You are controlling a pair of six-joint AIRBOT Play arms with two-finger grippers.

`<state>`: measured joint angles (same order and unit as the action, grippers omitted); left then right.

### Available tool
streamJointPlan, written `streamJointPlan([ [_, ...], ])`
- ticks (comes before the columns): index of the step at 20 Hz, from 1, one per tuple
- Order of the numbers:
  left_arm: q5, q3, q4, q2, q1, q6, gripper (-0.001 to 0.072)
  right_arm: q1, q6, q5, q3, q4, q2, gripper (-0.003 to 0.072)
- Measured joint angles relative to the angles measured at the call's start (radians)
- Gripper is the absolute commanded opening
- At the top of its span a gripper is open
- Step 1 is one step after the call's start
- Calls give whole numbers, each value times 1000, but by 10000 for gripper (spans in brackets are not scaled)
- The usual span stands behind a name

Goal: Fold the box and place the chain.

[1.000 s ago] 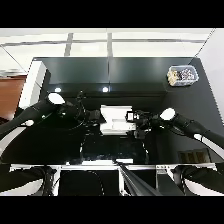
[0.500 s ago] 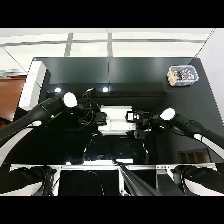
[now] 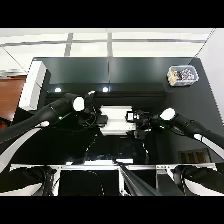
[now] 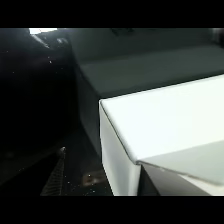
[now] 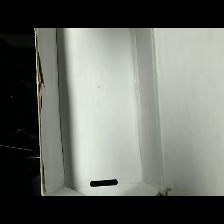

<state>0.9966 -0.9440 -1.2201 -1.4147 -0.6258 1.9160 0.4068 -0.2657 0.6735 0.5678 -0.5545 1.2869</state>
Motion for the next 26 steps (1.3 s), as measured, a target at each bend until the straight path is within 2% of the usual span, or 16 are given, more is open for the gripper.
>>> streamJointPlan([
  [7, 97, -131, -200, -72, -121, 207, 488, 0, 0, 0, 0, 0, 0, 443],
  [9, 113, -154, -230, -85, -143, 265, 324, 0, 0, 0, 0, 0, 0, 443],
  [10, 113, -161, -238, -88, -150, 282, 316, 0, 0, 0, 0, 0, 0, 443],
  [21, 133, -177, -248, -116, -167, 342, 316, 0, 0, 0, 0, 0, 0, 443],
  [22, 132, -177, -245, -120, -166, 342, 285, 0, 0, 0, 0, 0, 0, 443],
  [24, 132, -177, -238, -126, -167, 343, 43, 0, 0, 0, 0, 0, 0, 443],
  [26, 137, -178, -237, -129, -166, 349, 25, 0, 1, 1, 0, 0, 0, 443],
])
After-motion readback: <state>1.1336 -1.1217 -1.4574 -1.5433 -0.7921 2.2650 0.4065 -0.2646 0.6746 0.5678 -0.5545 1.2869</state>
